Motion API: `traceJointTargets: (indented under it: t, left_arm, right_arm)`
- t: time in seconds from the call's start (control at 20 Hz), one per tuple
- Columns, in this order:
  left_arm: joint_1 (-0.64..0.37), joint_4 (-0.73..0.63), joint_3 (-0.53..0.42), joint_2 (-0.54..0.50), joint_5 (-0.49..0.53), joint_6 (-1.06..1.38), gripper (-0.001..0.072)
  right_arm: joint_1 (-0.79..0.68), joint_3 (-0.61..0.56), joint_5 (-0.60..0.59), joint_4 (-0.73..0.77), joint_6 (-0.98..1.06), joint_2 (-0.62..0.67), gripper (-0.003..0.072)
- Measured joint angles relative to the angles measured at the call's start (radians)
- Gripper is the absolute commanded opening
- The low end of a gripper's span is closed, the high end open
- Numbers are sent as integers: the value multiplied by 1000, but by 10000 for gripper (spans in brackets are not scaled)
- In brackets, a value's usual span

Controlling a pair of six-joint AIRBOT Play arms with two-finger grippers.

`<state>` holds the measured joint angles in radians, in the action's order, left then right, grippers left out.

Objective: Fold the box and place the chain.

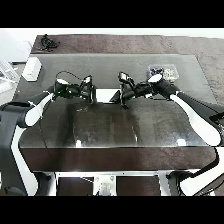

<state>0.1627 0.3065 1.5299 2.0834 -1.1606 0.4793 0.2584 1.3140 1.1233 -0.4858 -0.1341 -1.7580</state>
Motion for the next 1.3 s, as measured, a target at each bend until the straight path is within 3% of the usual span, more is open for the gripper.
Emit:
traceJointTargets:
  t: [0.4,1.05,1.3]
  left_arm:
    - [0,0,0,0,1,0,290]
    - [0,0,0,0,-3,0,290]
    - [0,-1,0,0,-2,0,290]
  right_arm:
    - [8,9,-89,4,-6,-11,3]
    - [8,48,-132,2,-8,-10,2]
    - [20,23,-177,4,-34,54,15]
